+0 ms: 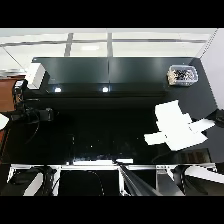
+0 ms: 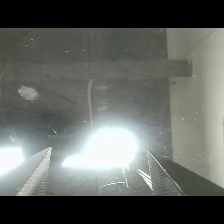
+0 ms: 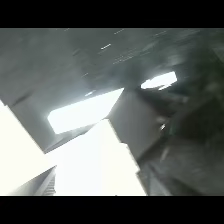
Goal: Fold the box and place the chain.
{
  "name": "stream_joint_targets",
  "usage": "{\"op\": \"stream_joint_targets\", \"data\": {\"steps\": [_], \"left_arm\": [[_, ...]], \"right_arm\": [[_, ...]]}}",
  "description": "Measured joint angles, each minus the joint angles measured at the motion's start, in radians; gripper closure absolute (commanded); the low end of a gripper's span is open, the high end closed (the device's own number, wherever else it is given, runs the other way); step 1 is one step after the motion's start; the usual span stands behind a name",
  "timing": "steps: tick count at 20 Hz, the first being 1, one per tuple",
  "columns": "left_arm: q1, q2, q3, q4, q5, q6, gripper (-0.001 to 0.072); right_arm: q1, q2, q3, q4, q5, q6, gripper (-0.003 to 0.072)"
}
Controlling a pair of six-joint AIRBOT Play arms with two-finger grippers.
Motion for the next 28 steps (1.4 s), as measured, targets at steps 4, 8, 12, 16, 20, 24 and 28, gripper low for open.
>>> {"op": "stream_joint_targets", "data": {"steps": [4,8,12,16,20,24,28], "left_arm": [[0.000,-0.009,0.000,-0.019,0.003,0.000,0.0010],[0.000,-0.012,0.000,-0.026,0.003,0.000,0.0010],[0.000,-0.012,0.000,-0.029,0.003,0.000,0.0011],[0.000,-0.012,0.000,-0.035,0.004,0.000,0.0011],[-0.001,-0.012,-0.001,-0.079,0.004,0.003,0.0011],[-0.032,-0.022,-0.002,-0.148,0.029,0.025,0.0011],[-0.133,-0.092,0.001,-0.261,0.095,0.044,0.0018]], "right_arm": [[0.030,-0.047,0.032,0.023,0.050,-0.087,0.0643],[0.067,-0.055,0.062,0.032,0.117,-0.129,0.0672],[0.137,-0.029,0.066,0.095,0.192,-0.120,0.0671],[0.238,0.069,0.012,0.232,0.165,-0.059,0.0671],[0.379,0.279,-0.177,0.357,-0.005,-0.005,0.0671],[0.577,0.539,-0.480,0.544,-0.262,0.021,0.0671],[0.812,0.677,-0.697,0.730,-0.507,0.034,0.0671]]}}
